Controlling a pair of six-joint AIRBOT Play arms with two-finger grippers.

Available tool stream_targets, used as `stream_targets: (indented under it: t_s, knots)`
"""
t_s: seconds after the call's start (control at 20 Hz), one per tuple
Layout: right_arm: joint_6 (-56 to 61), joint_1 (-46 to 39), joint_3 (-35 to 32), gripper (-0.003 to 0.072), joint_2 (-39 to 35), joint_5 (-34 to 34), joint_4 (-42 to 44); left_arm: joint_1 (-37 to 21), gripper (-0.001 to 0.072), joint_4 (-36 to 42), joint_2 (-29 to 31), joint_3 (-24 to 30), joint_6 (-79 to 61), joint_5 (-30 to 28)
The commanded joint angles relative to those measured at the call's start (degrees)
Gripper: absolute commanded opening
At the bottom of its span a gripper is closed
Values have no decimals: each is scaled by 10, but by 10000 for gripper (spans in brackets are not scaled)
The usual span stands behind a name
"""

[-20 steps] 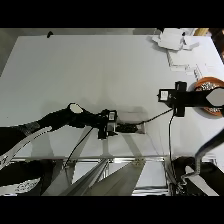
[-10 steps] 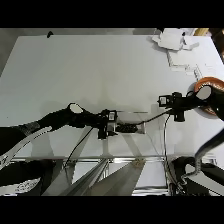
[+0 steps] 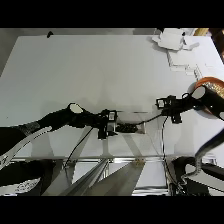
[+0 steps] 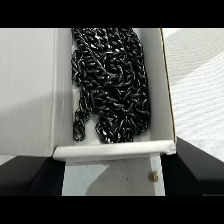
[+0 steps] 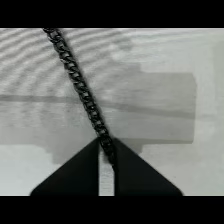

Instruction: Fold the box and place the chain.

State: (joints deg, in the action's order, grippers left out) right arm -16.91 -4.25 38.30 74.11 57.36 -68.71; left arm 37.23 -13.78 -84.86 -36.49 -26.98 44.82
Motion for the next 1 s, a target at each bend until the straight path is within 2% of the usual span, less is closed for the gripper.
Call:
stream_targets:
  t_s: [0.0, 0.25, 0.45, 0.65, 0.8, 0.95]
  knots:
    - [28, 10, -2, 21, -7, 35, -18, 0, 271, 0, 0, 0, 0, 0]
    - [74, 51, -2, 21, -123, 60, -25, 0, 271, 0, 0, 0, 0, 0]
    - [97, 104, -2, 21, -240, 123, 17, 0, 271, 0, 0, 0, 0, 0]
    - [111, 167, -2, 21, -323, 140, 136, 0, 271, 0, 0, 0, 0, 0]
    - [111, 210, -2, 21, -335, 131, 235, 0, 271, 0, 0, 0, 0, 0]
    - [111, 262, -2, 21, -335, 83, 291, 0, 271, 0, 0, 0, 0, 0]
